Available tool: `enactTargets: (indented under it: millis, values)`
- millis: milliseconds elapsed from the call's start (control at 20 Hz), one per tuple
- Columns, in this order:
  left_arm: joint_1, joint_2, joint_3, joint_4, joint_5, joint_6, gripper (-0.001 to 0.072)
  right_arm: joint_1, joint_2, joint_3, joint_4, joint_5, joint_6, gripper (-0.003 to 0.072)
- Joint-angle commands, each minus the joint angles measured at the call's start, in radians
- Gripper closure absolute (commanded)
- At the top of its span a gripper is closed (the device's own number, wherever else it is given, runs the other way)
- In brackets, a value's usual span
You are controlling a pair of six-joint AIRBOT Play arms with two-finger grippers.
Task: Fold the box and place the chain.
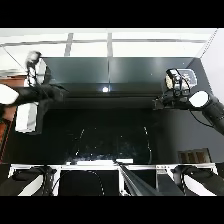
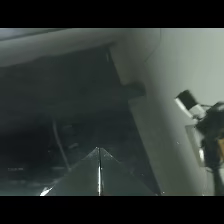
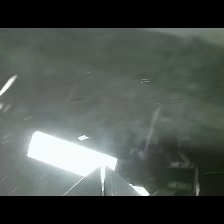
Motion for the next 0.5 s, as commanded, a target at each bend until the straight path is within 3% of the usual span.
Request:
enactTargets:
  millis: [0,450]
  values:
    - [-0.110,0.031,-0.155,0.026,0.156,-0.039,0.0685,0.005,0.000,-0.055,-0.036,-0.112,0.027,0.0669]
    - [-0.110,0.030,-0.171,0.026,0.169,-0.039,0.0683,0.005,0.000,-0.055,-0.036,-0.109,0.027,0.0669]
